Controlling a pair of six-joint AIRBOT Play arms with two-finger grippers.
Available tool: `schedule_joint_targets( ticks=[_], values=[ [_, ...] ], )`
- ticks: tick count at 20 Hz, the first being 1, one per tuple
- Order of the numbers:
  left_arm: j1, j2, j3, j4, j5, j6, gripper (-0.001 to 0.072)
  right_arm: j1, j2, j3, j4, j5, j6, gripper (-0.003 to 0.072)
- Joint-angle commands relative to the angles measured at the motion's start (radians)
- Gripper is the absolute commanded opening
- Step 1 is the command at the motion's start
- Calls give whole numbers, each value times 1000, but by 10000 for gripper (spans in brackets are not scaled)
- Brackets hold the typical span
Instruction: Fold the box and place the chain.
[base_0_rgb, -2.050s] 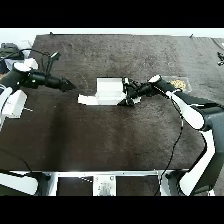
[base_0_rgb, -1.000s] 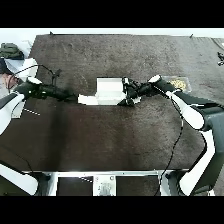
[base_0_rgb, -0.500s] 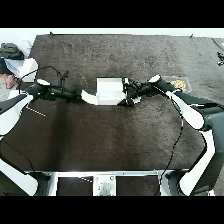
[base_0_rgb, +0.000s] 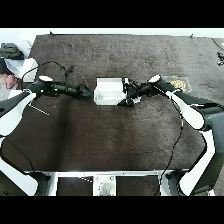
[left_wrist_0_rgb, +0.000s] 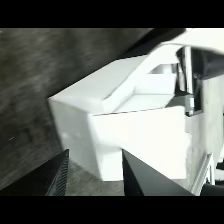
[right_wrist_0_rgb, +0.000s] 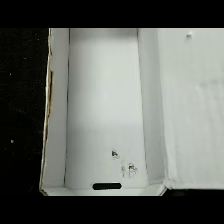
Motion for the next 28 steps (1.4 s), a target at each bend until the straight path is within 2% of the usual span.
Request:
schedule_joint_targets(
  ticks=[1,10,18,28],
  values=[
    [-22,1,36,23,-14,-12,354,0,0,0,0,0,0,168],
    [-60,44,51,114,24,-92,354,0,0,0,0,0,0,168],
    [-134,58,59,196,125,-241,354,0,0,0,0,1,0,168],
    [-248,58,152,615,176,-661,354,0,0,0,0,0,0,168]
  ],
)
